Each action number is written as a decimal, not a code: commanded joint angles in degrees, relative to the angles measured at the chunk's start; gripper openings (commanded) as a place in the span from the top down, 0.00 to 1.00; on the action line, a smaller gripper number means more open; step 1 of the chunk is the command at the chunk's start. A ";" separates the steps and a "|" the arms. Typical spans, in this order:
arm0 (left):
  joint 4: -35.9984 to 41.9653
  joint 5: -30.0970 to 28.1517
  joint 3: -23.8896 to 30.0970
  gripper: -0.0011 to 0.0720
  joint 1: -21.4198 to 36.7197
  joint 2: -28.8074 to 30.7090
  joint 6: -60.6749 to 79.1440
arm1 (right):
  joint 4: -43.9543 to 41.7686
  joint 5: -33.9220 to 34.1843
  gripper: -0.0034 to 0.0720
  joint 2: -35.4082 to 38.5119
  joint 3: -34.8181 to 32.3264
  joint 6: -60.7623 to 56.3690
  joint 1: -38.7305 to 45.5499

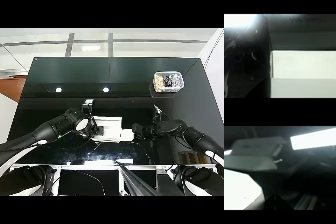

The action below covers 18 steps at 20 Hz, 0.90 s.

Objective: Fold the box and place the chain.

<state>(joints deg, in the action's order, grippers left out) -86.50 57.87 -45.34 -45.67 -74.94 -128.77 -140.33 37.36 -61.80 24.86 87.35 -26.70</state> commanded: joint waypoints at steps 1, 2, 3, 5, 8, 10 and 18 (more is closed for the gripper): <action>0.00 0.20 0.00 0.94 0.00 0.00 0.00 | -0.57 3.96 0.59 -0.50 3.91 2.84 -0.81; -0.02 0.37 0.00 0.94 0.00 0.00 0.00 | -0.28 6.16 0.36 -0.48 5.09 3.13 -0.81; -0.02 0.48 0.00 0.94 0.00 0.00 0.00 | 0.00 8.07 0.36 -0.48 6.08 3.17 -0.81; -0.02 0.48 0.00 0.94 0.00 0.00 0.00 | 0.00 9.57 0.35 -0.48 6.97 4.24 -0.81; -0.02 0.48 0.00 0.94 0.00 0.00 0.00 | 0.24 10.40 0.23 -0.48 7.28 4.87 -1.25; -0.02 0.48 0.00 0.94 0.00 0.00 0.00 | 0.59 9.25 0.23 -0.50 7.28 4.87 -2.78; -0.02 0.48 0.00 0.94 0.00 0.00 0.00 | 4.20 3.76 0.26 -0.68 8.66 1.05 -8.00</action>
